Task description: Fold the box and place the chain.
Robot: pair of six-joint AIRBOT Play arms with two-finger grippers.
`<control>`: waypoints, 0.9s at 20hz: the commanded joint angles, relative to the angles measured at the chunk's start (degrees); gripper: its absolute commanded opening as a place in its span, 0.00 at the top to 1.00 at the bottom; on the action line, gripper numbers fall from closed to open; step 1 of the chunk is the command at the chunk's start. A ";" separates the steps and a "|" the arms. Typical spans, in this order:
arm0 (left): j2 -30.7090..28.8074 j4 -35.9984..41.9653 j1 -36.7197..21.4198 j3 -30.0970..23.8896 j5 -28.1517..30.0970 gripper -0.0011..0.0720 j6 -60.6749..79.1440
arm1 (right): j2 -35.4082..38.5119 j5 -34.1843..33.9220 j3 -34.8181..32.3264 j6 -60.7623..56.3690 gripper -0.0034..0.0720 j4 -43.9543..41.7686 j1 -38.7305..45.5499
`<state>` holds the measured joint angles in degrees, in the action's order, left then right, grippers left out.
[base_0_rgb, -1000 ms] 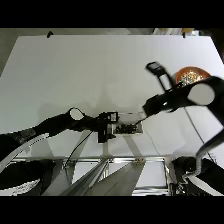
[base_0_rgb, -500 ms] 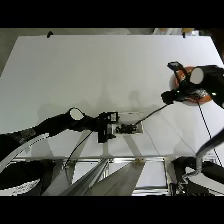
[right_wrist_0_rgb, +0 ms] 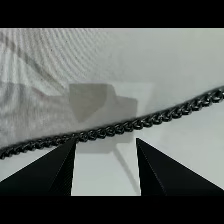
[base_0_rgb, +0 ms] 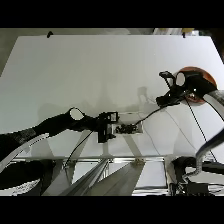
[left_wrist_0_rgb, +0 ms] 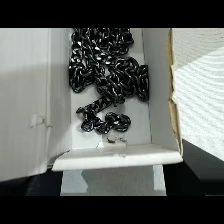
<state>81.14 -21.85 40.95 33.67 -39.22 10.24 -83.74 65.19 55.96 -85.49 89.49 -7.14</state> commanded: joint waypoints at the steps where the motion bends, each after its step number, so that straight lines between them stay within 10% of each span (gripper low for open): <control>1: -0.02 -0.02 -0.02 -0.02 0.00 0.71 0.00 | -1.40 -0.20 0.04 -0.28 0.45 -1.27 -0.07; 11: -0.02 -0.02 -0.02 -0.02 0.00 0.71 0.00 | -0.57 3.17 -3.30 -0.96 0.94 -1.62 -0.33; 18: -0.02 -0.02 -0.02 -0.02 0.00 0.71 0.00 | 17.33 3.30 -3.39 -0.98 0.94 -4.52 -0.79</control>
<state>81.14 -21.85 40.95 33.67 -39.22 10.24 -73.45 68.27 52.62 -86.54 87.00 -7.84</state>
